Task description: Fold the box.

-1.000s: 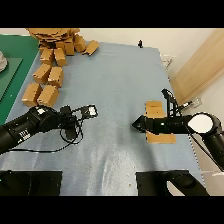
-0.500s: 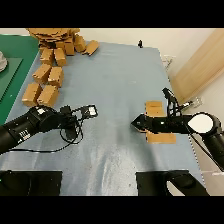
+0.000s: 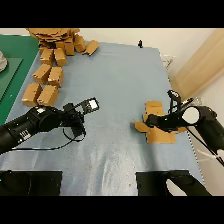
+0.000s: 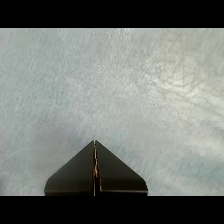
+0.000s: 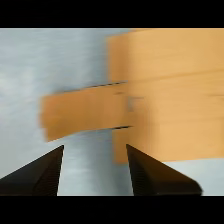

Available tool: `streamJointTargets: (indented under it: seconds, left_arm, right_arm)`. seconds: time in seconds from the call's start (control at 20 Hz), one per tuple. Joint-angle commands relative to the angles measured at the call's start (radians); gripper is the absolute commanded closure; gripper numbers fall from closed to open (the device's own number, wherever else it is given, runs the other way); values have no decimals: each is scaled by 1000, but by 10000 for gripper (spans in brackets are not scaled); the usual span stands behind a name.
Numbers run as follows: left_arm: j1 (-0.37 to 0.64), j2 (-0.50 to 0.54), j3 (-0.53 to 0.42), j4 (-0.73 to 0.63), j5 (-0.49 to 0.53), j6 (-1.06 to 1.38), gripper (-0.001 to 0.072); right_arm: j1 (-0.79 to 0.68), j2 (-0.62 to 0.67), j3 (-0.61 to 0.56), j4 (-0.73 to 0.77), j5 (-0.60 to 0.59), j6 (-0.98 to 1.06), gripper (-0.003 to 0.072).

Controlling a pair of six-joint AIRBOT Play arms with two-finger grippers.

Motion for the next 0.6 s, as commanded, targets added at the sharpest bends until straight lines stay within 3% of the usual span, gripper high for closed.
streamJointTargets:
  seconds: [0.0, 0.3, 0.55]
  left_arm:
    - [0, -1, 1, -42, 21, -11, 698]
    - [0, -1, 1, -42, 33, -11, 698]
    - [0, -1, 1, -42, 32, -11, 698]
  right_arm:
    - [-169, -119, 74, -140, 57, -19, 103]
    - [-507, -206, 270, -199, 59, -157, 103]
    - [-683, -301, 274, -71, 45, -415, 103]
